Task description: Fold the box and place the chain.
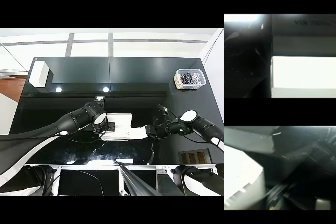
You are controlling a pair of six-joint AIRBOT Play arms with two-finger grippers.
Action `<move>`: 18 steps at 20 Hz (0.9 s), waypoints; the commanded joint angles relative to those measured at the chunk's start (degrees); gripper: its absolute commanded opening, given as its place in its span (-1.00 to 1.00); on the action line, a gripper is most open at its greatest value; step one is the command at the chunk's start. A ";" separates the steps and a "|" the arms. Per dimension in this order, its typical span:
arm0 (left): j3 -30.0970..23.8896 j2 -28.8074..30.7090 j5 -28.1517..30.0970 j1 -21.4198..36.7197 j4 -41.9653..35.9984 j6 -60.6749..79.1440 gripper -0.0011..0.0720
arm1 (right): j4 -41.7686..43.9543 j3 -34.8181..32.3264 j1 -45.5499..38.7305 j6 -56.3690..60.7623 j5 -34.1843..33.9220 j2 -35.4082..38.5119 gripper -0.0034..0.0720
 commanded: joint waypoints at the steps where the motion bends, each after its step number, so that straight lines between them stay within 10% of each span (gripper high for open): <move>1: 0.00 0.02 0.00 -0.02 -0.02 0.02 -0.88 | 0.57 0.11 0.46 -1.73 1.29 -0.20 0.62; 18: 0.00 0.02 0.02 0.00 -0.98 0.02 -0.88 | 7.48 5.16 0.87 -4.66 7.10 -0.13 0.66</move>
